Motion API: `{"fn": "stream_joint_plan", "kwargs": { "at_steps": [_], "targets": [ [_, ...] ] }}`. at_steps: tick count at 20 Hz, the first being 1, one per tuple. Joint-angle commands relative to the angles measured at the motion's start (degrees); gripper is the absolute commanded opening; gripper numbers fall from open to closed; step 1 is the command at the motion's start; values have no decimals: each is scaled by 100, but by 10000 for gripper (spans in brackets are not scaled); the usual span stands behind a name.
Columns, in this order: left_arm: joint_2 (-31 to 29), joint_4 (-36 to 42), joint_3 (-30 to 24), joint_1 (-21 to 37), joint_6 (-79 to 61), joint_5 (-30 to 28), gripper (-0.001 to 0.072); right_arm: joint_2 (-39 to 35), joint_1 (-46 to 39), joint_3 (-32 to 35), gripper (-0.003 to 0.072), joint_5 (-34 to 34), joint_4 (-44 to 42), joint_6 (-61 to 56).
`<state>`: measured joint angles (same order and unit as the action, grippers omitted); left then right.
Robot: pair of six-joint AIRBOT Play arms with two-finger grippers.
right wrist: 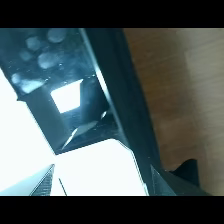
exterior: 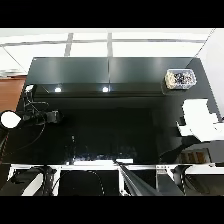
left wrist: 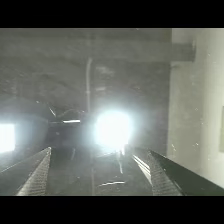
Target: Fold the box and place the chain.
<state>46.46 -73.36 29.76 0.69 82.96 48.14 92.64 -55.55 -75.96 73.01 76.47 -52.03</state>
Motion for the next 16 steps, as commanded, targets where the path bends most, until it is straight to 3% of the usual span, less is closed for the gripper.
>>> {"fn": "stream_joint_plan", "kwargs": {
  "at_steps": [1,2,3,5,9,14,16],
  "targets": [
    [4,186,4,7,0,11,711,35,55,0,459,326,177,-138],
    [4,186,4,7,0,11,711,31,55,0,386,389,389,-343],
    [4,186,4,7,0,11,712,11,55,0,180,466,476,-422],
    [4,186,4,7,-2,7,712,-52,68,0,18,699,380,-424],
    [4,186,2,7,-2,-210,711,-369,317,238,16,905,-804,-256],
    [7,208,2,7,-2,-264,711,-964,1154,1080,16,1012,-1860,-247],
    [7,254,2,7,-2,-264,711,-1272,1510,1576,16,927,-2745,-240]
  ]
}}
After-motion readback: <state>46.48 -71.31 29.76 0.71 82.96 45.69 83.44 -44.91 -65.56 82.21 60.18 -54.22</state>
